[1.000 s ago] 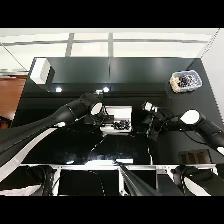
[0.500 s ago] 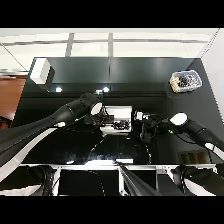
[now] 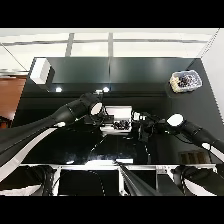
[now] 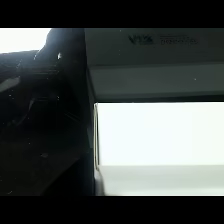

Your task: Fold the box and place the chain.

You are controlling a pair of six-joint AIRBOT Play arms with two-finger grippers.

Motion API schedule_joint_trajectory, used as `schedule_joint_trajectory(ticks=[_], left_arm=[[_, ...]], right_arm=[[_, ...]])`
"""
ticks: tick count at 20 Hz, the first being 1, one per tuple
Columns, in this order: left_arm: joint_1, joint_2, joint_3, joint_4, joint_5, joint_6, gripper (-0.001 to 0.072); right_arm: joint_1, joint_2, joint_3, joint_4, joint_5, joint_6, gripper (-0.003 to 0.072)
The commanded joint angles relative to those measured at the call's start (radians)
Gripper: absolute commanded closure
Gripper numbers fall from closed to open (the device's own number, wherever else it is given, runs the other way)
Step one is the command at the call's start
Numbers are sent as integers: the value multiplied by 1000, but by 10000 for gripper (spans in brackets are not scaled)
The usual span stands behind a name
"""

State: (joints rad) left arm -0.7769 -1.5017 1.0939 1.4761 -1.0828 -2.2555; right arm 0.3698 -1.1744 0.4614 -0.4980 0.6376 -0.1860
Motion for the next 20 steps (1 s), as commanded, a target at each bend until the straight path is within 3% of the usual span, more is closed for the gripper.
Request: schedule_joint_trajectory(ticks=[1,5,8,10,11,12,15,20], left_arm=[[0,0,1,0,0,0,680],[0,0,1,0,-1,0,680],[0,0,1,0,0,0,680],[0,0,1,0,1,0,680],[0,0,1,0,0,0,680],[0,0,1,0,-3,0,680],[0,0,1,0,-3,0,681],[0,0,1,0,10,0,680]], right_arm=[[-22,28,3,-52,3,163,674],[-97,169,81,-212,212,512,674],[-118,253,155,-87,352,652,674],[-106,253,159,92,320,673,664],[-89,253,159,102,263,679,605],[-69,252,159,96,201,699,477],[-71,253,160,89,171,719,473],[-245,261,177,77,386,732,477]])
